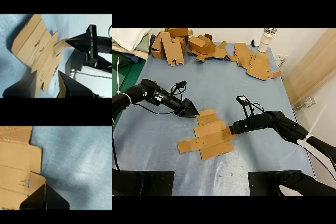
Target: Fold the box.
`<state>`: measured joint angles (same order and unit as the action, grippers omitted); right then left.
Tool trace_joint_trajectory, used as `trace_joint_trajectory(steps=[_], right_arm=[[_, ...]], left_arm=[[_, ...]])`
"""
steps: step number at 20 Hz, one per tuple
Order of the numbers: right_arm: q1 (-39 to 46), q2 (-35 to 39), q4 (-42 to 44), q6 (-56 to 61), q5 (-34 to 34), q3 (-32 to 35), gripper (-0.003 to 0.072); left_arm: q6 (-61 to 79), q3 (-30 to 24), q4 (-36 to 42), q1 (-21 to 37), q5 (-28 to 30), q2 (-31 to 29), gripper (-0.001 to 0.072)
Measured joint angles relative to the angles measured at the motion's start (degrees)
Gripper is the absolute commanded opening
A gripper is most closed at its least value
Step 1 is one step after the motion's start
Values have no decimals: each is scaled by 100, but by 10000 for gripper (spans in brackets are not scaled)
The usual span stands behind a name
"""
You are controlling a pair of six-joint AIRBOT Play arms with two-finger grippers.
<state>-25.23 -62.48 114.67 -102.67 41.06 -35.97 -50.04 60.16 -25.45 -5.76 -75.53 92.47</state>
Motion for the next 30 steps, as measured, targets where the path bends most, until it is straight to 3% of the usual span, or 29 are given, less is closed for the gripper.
trace_joint_trajectory(steps=[5, 17, 18, 19, 30], right_arm=[[-435, 402, 260, -153, -1075, 592, 1], [-796, 560, 96, -83, -2332, 1147, 1], [-874, 562, 94, -68, -2457, 1165, 1], [-942, 564, 81, -59, -2535, 1180, 2], [-1115, 573, 59, 55, -2756, 1207, 2]], left_arm=[[125, 0, -52, 131, 85, 26, 432], [72, 0, -623, 531, -94, 37, 433], [72, 0, -625, 494, -101, 37, 488], [72, 0, -638, 472, -118, 37, 610], [52, 0, -658, 70, 306, 76, 608]])
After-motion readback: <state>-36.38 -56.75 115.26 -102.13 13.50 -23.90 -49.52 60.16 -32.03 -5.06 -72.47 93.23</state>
